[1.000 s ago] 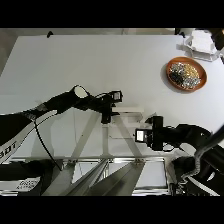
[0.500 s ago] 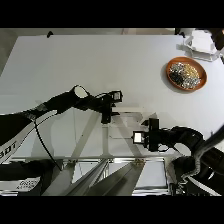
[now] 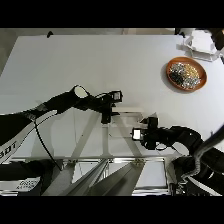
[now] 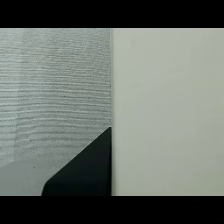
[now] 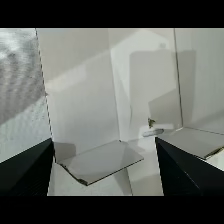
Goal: Fold the box and place the chain.
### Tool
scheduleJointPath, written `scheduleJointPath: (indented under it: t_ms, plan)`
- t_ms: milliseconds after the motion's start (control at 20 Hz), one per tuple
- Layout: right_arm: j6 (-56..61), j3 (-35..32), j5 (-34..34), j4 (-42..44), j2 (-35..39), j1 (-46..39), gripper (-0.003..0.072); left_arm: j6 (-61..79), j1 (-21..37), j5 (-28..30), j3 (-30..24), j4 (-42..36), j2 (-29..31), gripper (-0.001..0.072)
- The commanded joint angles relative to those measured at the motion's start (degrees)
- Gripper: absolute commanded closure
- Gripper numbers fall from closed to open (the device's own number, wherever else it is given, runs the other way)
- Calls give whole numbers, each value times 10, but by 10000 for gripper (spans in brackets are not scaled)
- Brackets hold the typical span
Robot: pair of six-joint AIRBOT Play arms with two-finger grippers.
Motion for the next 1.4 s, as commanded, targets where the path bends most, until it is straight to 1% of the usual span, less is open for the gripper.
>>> scheduleJointPath:
  t_ms: [0,150,300,400,500,700,900,1100,1200,1350]
  plan:
    - [5,0,-17,1,-6,1,-5,0,0,0,0,0,0,701]
    - [4,2,-35,28,-3,0,-5,0,0,0,0,0,0,701]
    - [4,8,-16,60,12,-24,-5,0,0,0,0,0,0,701]
    - [4,13,-2,65,28,-45,-5,0,0,0,0,0,0,701]
    - [-5,14,-2,75,42,-62,-5,0,0,0,0,0,0,701]
    - [-22,14,-2,93,44,-93,-5,0,0,0,0,0,0,701]
    - [-92,14,1,137,44,-126,-4,0,0,0,0,0,0,701]
    - [-176,14,5,177,35,-136,-4,0,0,0,0,0,0,701]
    - [-210,14,8,213,24,-163,-4,0,0,0,0,0,0,701]
    - [-309,14,50,282,22,-200,5,0,0,0,0,0,0,701]
